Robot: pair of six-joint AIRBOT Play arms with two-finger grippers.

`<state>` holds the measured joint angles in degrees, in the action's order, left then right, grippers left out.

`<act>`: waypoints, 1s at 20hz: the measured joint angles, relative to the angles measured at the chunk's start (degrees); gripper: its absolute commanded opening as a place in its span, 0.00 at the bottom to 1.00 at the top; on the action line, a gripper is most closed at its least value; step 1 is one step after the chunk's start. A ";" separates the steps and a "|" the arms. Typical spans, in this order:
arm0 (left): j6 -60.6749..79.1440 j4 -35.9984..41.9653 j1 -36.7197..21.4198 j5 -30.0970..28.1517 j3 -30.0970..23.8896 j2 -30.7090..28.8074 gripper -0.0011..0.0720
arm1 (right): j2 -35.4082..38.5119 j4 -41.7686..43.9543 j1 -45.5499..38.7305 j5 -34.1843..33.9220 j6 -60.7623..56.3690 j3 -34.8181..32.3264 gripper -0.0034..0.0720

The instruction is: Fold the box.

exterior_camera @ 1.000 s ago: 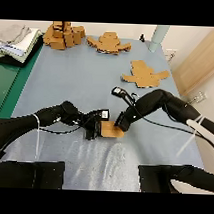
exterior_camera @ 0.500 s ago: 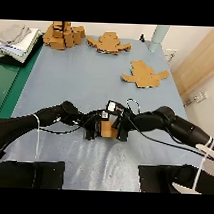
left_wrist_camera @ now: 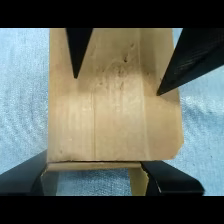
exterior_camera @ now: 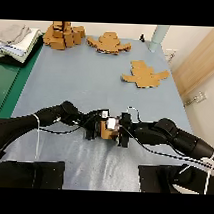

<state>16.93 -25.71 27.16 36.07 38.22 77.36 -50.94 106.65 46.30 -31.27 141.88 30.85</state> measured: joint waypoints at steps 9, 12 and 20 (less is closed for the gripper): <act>0.00 0.00 0.00 0.00 0.00 0.00 0.57 | -1.90 -1.01 1.07 0.85 6.99 -0.31 0.82; 0.00 0.00 0.00 0.00 0.02 0.00 0.57 | -2.78 -1.95 1.20 1.40 7.34 -0.31 0.82; 0.00 0.02 0.00 0.00 0.02 0.00 0.57 | -1.55 -5.57 1.31 3.82 7.54 -0.33 0.81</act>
<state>16.93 -25.69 27.16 36.07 38.24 77.36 -52.49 101.08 47.62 -27.44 149.42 30.52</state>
